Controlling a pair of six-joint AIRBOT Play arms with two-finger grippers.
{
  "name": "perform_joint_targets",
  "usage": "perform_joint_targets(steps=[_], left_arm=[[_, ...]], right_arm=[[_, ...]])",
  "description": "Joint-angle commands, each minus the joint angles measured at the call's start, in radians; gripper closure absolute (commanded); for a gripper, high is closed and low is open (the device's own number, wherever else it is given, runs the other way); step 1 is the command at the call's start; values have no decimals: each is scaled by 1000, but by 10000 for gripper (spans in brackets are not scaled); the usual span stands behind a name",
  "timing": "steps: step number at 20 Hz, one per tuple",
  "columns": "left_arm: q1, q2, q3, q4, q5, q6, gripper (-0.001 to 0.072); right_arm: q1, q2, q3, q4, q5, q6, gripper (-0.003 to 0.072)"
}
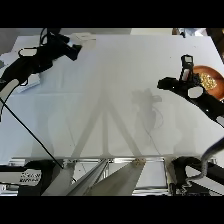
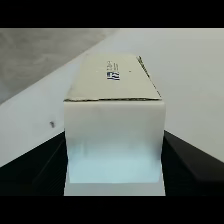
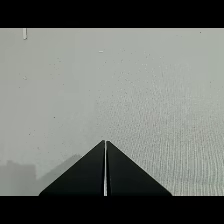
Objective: Fold the box and place the chain.
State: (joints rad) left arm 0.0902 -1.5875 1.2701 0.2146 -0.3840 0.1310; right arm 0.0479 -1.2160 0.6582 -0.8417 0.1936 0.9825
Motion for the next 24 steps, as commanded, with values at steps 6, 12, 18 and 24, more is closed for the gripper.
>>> perform_joint_targets(steps=[6, 12, 18, 24], left_arm=[[137, 1, -117, 101, 130, -143, 709], [154, 1, -230, 100, 207, -189, 709], [152, 2, -258, 101, 135, -295, 709], [152, 0, -262, 293, 76, -470, 706]], right_arm=[[1, 1, 0, 0, 0, 0, 675], [1, 1, 0, 0, 0, 0, 675], [1, 1, 0, 0, 0, 0, 675], [1, 1, 0, 0, 0, 0, 675]])
